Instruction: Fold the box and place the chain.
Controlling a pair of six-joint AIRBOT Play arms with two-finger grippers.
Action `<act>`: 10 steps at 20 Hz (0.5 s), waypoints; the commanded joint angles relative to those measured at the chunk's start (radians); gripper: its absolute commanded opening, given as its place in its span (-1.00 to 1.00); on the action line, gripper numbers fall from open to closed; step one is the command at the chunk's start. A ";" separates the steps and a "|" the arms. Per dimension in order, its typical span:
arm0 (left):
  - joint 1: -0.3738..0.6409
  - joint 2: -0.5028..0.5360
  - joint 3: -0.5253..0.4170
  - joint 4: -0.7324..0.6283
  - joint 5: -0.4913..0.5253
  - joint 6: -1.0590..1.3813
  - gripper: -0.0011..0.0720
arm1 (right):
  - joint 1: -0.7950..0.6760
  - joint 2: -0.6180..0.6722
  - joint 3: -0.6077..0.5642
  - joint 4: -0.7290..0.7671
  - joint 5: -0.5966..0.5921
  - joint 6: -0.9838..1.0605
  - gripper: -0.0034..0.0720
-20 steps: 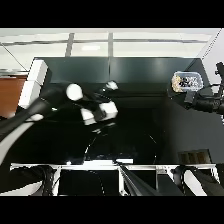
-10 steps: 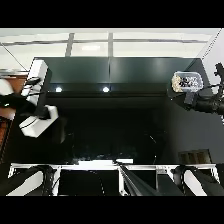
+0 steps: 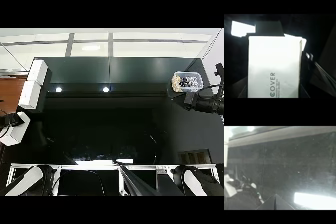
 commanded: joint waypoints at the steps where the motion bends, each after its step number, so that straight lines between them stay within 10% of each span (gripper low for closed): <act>1: 0.031 -0.012 -0.023 -0.150 0.174 0.259 -0.36 | 0.000 0.000 0.000 0.000 -0.013 0.015 -0.87; 10: -0.035 -0.113 -0.020 -0.211 0.328 0.423 -0.36 | 0.000 0.000 0.000 -0.001 -0.013 0.066 -0.87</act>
